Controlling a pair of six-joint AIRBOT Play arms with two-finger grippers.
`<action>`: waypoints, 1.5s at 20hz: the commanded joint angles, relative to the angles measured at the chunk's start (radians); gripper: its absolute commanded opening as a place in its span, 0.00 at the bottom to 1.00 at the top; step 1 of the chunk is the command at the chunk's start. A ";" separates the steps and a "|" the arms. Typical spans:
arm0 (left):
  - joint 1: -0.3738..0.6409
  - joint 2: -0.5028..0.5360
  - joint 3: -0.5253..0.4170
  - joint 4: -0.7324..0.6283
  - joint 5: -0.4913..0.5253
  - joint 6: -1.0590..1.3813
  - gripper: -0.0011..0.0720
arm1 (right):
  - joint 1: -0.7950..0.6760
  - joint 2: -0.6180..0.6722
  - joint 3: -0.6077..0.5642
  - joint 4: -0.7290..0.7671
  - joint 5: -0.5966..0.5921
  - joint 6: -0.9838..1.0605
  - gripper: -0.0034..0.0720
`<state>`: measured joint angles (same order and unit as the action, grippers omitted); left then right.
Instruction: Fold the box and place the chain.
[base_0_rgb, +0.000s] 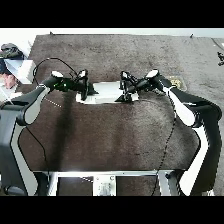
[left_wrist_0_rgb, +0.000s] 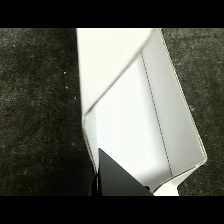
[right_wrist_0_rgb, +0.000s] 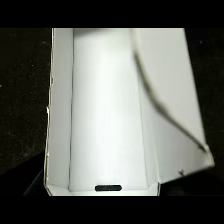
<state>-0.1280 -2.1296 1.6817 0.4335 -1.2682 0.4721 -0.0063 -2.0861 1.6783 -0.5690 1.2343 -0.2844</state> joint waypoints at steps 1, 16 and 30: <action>0.000 0.000 0.000 0.000 0.000 0.000 0.03 | 0.001 -0.017 0.014 -0.020 0.014 0.001 0.82; 0.000 0.000 0.000 0.000 0.001 0.000 0.03 | 0.005 -0.052 0.058 -0.045 0.021 0.001 0.69; 0.000 0.000 0.000 0.000 0.001 0.000 0.03 | 0.007 -0.052 0.058 -0.060 0.011 0.002 0.71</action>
<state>-0.1280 -2.1296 1.6817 0.4332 -1.2675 0.4721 -0.0010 -2.1376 1.7351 -0.6262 1.2480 -0.2817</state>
